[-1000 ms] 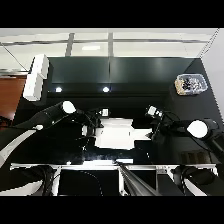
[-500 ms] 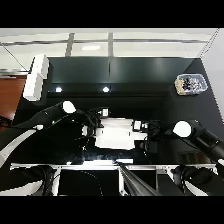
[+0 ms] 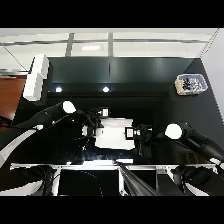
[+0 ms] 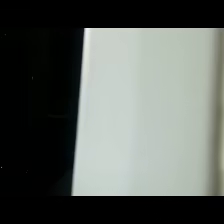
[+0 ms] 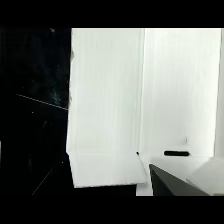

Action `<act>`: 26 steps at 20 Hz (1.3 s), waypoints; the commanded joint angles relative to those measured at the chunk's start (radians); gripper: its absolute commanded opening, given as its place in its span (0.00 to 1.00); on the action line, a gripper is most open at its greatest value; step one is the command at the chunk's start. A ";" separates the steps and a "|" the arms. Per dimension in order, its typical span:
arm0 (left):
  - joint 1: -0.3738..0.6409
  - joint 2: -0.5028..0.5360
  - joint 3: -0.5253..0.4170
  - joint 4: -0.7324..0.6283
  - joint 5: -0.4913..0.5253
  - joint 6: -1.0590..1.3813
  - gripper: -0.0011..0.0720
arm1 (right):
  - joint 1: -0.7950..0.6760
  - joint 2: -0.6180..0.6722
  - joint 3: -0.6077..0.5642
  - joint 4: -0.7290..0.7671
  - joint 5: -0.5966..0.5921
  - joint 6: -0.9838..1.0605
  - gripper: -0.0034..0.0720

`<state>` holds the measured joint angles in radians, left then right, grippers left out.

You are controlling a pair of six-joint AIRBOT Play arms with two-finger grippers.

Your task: Fold the box and place the chain.

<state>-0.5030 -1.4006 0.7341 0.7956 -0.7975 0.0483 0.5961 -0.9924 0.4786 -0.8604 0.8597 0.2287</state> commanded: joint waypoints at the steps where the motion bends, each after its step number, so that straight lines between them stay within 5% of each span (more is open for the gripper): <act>1: -0.001 -0.001 0.000 0.000 0.000 0.000 0.05 | 0.023 -0.008 -0.010 0.023 -0.040 -0.035 0.98; 9: -0.001 -0.001 0.000 0.000 0.000 0.000 0.05 | 0.090 -0.027 -0.038 0.050 -0.265 -0.016 0.98; 15: -0.001 -0.001 0.000 0.000 0.000 0.000 0.05 | 0.047 0.068 0.004 -0.054 -0.197 0.100 0.98; 26: -0.001 -0.001 0.000 0.000 -0.019 0.000 0.05 | -0.046 0.090 0.007 0.005 -0.222 0.099 0.98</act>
